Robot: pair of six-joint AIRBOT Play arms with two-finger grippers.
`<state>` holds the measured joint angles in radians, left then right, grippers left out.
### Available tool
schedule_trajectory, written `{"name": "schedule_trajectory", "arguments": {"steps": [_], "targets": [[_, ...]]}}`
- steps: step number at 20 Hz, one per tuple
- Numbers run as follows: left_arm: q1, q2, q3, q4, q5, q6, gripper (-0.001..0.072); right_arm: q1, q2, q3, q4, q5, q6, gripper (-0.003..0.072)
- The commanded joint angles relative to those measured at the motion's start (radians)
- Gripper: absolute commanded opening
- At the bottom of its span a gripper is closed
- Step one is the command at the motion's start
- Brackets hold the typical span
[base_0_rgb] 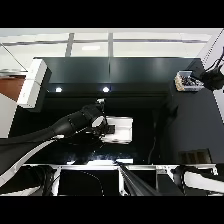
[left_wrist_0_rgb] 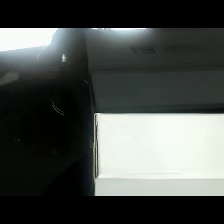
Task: Fold the box and place the chain.
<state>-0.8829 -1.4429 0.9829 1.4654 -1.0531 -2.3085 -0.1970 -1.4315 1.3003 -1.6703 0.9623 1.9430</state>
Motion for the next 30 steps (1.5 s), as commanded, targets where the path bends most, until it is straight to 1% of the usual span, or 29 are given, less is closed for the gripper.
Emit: {"name": "schedule_trajectory", "arguments": {"steps": [1,2,5,10,13,18,22,25,26,27,28,29,30], "targets": [[0.0,0.0,0.0,-0.012,0.002,0.001,0.0032,-0.032,-0.187,0.174,0.031,0.025,0.024,0.0704],[0.0,0.0,0.0,-0.012,0.002,0.0,0.0032,-0.032,-0.227,0.213,0.013,0.024,0.056,0.0669],[0.0,0.0,0.0,-0.011,-0.002,0.0,0.0032,-0.037,-0.314,0.296,-0.062,0.029,0.134,0.0669],[0.005,0.0,0.0,-0.004,0.005,0.0,0.0033,-0.057,-0.403,0.389,-0.07,0.029,0.133,0.0669],[0.007,0.0,0.0,-0.005,0.003,0.0,0.0033,-0.068,-0.423,0.395,-0.122,0.039,0.156,0.0669],[0.007,0.0,0.0,-0.008,0.01,0.0,0.0033,-0.089,-0.454,0.395,-0.119,0.016,0.156,0.0669],[0.007,0.0,0.0,-0.009,0.014,0.0,0.0033,-0.09,-0.482,0.395,-0.106,-0.04,0.18,0.0669],[0.007,0.0,0.0,-0.008,0.029,0.001,0.0033,-0.09,-0.504,0.394,-0.083,-0.038,0.182,0.0668],[0.007,0.0,0.0,-0.008,0.028,0.001,0.0033,-0.09,-0.506,0.394,-0.073,-0.037,0.182,0.059],[0.007,0.0,0.0,-0.008,0.027,0.001,0.0033,-0.09,-0.505,0.395,-0.072,-0.037,0.182,0.0538],[0.007,0.0,0.0,-0.008,0.027,0.001,0.0033,-0.09,-0.501,0.397,-0.06,-0.024,0.168,0.0254],[0.007,0.0,0.0,-0.008,0.027,0.001,0.0033,-0.09,-0.496,0.402,-0.049,-0.014,0.137,0.0036],[0.007,0.0,0.0,-0.009,0.027,0.001,0.0033,-0.09,-0.489,0.412,-0.047,0.001,0.114,0.0035]]}}
